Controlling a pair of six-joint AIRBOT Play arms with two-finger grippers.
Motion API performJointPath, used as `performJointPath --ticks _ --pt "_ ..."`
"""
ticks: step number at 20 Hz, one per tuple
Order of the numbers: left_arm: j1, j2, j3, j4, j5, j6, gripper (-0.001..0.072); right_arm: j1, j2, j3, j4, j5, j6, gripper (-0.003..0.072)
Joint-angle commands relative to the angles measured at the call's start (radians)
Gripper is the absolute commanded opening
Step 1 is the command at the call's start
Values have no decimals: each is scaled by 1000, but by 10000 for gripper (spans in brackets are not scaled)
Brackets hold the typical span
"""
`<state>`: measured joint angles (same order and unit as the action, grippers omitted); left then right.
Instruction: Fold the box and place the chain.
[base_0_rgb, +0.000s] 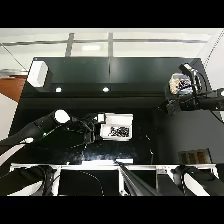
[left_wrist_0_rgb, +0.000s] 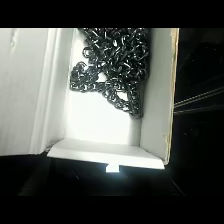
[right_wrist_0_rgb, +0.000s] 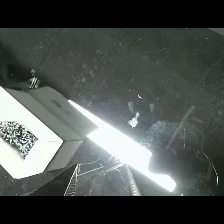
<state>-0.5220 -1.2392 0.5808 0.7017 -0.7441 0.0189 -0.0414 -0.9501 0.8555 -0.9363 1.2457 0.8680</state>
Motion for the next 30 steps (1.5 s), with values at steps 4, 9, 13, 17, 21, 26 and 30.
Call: performJointPath --ticks 4,9,13,17,21,26,30 --pt "-2 1 0 -16 3 71 700 0 0 0 0 -1 0 370" --pt "-2 0 0 -64 0 143 700 0 0 0 0 -1 2 371" --pt "-2 -16 0 -62 -11 143 699 0 0 0 0 -1 3 371" --pt "-2 -44 0 -60 -42 143 695 0 0 0 3 1 4 371" --pt "-1 -51 1 -60 -49 143 391 3 -2 0 32 -14 5 532" --pt "-1 -51 1 -60 -45 143 391 115 -19 0 46 -186 19 715" --pt "-1 -51 1 -60 -45 143 391 294 -127 0 48 -298 69 707"
